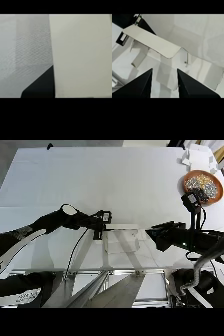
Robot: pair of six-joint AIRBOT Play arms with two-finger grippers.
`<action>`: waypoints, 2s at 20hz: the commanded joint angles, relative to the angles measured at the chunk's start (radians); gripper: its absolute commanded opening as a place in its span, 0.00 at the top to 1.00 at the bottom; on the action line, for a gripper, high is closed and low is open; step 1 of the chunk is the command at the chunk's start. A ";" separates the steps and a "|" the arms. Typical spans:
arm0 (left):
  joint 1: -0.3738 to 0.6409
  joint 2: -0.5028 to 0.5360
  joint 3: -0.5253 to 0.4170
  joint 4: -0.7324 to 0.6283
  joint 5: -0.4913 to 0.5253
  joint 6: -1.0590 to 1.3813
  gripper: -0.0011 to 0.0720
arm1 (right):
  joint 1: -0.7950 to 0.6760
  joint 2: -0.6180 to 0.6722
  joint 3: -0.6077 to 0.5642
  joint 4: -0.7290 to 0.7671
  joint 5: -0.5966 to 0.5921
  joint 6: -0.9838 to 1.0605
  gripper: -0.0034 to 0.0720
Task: Fold the box and place the chain.
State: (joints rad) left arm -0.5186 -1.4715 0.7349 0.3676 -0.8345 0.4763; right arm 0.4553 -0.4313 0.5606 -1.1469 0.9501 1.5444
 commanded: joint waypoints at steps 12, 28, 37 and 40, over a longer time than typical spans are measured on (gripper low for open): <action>0.000 -0.048 0.000 -0.090 0.008 0.089 0.98 | 0.000 0.001 0.001 0.002 0.001 0.000 0.51; 0.000 -0.048 0.029 -0.035 0.008 0.076 0.98 | 0.000 0.001 0.001 0.000 0.000 0.000 0.51; 0.000 -0.063 0.029 0.030 0.001 0.037 0.98 | 0.000 0.001 0.001 0.000 0.001 0.000 0.51; 0.000 -0.063 0.029 0.029 0.001 0.037 0.98 | 0.000 0.001 0.001 0.000 0.001 0.000 0.51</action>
State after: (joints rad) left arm -0.5186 -1.5333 0.7643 0.3893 -0.8368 0.5152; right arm 0.4553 -0.4313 0.5606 -1.1473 0.9504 1.5444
